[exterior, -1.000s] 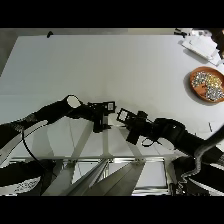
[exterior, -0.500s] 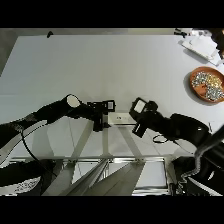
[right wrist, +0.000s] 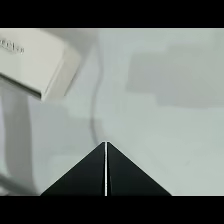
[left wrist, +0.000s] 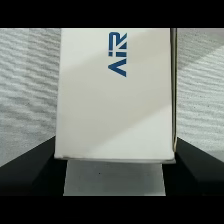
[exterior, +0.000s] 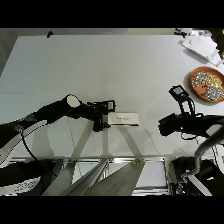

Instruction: Fold the box and place the chain.

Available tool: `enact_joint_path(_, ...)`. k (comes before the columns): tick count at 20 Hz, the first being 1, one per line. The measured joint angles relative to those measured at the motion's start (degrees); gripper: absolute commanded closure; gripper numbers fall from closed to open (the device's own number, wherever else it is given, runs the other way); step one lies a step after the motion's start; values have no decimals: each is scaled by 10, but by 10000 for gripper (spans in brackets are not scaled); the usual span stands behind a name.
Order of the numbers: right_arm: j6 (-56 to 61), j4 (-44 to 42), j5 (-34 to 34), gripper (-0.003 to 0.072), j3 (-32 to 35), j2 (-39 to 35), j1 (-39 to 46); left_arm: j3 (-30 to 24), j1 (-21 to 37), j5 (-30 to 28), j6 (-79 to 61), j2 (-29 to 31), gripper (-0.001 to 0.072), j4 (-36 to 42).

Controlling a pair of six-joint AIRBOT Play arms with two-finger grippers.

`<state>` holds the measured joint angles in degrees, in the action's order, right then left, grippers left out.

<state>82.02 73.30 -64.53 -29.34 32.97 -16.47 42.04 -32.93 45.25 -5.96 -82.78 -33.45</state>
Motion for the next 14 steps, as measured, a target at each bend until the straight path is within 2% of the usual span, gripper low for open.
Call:
enact_joint_path(3,-17,-84,-79,678,0,32,60,0,0,0,0,0,257,0)
enact_joint_path(7,-16,-118,-159,678,0,70,89,0,0,0,0,0,257,0)
enact_joint_path(14,27,-115,-174,678,0,84,98,0,0,0,0,0,257,11)
